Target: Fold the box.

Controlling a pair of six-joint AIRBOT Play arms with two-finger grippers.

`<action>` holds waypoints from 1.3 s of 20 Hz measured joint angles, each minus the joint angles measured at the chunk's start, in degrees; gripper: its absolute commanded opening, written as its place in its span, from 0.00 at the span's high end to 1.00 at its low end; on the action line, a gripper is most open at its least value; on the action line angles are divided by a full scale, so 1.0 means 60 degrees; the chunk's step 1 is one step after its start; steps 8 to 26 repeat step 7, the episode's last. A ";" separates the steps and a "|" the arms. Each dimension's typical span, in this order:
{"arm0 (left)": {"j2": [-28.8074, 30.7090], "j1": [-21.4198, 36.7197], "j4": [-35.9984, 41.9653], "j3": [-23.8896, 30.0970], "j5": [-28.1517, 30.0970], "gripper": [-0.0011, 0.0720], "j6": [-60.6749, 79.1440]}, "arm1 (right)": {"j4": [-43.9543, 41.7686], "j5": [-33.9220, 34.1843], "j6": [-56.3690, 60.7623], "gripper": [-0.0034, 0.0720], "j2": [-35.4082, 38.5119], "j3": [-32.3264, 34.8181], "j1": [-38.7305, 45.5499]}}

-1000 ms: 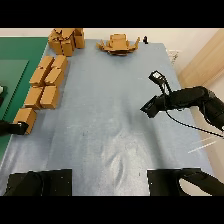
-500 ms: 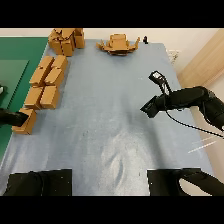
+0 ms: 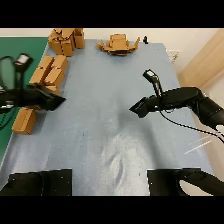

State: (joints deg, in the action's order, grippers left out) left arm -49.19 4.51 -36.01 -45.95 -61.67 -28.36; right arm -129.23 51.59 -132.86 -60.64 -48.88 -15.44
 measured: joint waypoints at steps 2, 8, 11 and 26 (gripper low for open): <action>-0.0372 -0.1133 0.0076 -0.0055 0.0386 0.04 -0.0576 | -0.0120 0.0004 -0.0004 0.68 -0.0029 0.0004 -0.0219; -0.0940 -0.2856 0.0200 -0.0215 0.1439 0.04 -0.1279 | -0.0157 0.0004 -0.0007 0.68 -0.0055 0.0000 -0.0408; -0.0940 -0.2856 0.0200 -0.0215 0.1439 0.04 -0.1279 | -0.0157 0.0004 -0.0007 0.68 -0.0055 0.0000 -0.0408; -0.0940 -0.2856 0.0200 -0.0215 0.1439 0.04 -0.1279 | -0.0157 0.0004 -0.0007 0.68 -0.0055 0.0000 -0.0408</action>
